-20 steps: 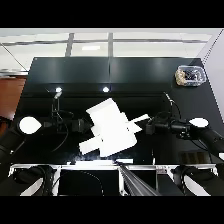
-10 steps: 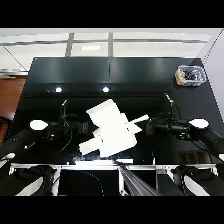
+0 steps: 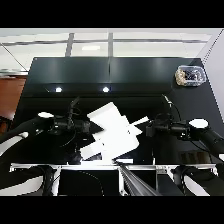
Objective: Fold the box and place the chain.
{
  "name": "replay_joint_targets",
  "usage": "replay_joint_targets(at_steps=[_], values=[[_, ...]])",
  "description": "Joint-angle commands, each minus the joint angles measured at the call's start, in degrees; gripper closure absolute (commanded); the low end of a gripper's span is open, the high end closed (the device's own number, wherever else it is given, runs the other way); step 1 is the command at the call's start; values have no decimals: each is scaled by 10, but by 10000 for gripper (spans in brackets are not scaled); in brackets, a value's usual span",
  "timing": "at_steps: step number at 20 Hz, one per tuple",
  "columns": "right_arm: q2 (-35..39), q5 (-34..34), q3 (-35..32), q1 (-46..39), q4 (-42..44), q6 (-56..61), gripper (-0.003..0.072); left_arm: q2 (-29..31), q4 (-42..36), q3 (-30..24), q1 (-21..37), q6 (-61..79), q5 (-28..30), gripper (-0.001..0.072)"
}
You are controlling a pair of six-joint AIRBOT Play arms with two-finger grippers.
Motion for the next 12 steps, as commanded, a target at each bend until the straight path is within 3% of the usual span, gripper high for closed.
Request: replay_joint_targets(at_steps=[1,4,7,10,12], values=[[0,-3,0,0,-2,7,641,-66,42,35,-5,22,-88,34],[0,-10,0,0,-2,10,641,-74,51,36,-9,22,-77,51],[0,-16,0,0,-2,10,641,-74,78,46,-19,23,-70,262],[0,-16,0,0,-2,10,641,-74,92,54,-20,23,-68,581],[0,-12,0,0,-4,12,639,-74,92,59,-20,23,-70,668]])
